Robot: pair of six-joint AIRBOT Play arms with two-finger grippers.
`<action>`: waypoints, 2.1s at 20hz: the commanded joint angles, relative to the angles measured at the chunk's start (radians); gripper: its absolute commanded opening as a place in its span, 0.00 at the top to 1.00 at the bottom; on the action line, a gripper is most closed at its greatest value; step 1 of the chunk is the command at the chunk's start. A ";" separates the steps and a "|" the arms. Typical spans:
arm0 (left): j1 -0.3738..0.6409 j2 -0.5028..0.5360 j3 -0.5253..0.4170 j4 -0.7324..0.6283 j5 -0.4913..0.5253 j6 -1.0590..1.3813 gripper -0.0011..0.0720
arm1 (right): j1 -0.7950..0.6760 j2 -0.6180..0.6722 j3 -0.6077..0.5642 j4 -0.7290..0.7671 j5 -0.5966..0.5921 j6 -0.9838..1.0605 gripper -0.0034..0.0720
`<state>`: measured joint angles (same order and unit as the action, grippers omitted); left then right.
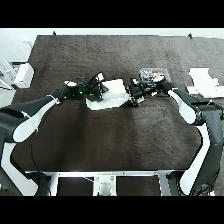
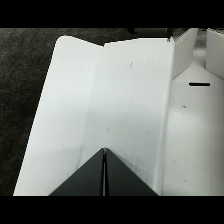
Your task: Fold the box and place the chain.
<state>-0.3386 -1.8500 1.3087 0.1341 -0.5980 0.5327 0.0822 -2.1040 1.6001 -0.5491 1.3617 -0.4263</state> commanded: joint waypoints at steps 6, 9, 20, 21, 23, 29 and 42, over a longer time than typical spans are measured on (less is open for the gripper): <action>-0.001 0.066 0.011 0.003 -0.065 0.000 0.96 | 0.001 0.000 0.000 -0.001 0.000 -0.001 0.35; -0.001 0.130 0.011 0.059 -0.107 -0.012 0.96 | 0.001 0.000 0.000 -0.001 0.000 -0.001 0.35; 0.054 0.323 -0.015 0.417 -0.454 -0.349 0.97 | 0.001 0.000 0.000 -0.001 0.000 -0.001 0.35; 0.092 0.322 -0.041 0.366 -0.465 -0.349 0.97 | 0.001 0.000 0.000 -0.001 0.000 -0.001 0.35; 0.157 0.320 -0.110 0.333 -0.437 -0.349 0.96 | 0.001 0.000 0.000 -0.001 0.000 -0.001 0.35; 0.162 0.258 -0.145 0.535 -0.278 -0.405 0.47 | 0.001 0.000 0.000 -0.001 0.000 -0.001 0.35; 0.057 0.201 -0.087 0.665 -0.225 -0.496 0.31 | 0.001 0.000 0.000 -0.001 0.000 -0.001 0.35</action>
<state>-0.2501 -1.6405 1.1896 0.7132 -0.8383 0.1047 0.0826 -2.1040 1.6001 -0.5507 1.3617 -0.4274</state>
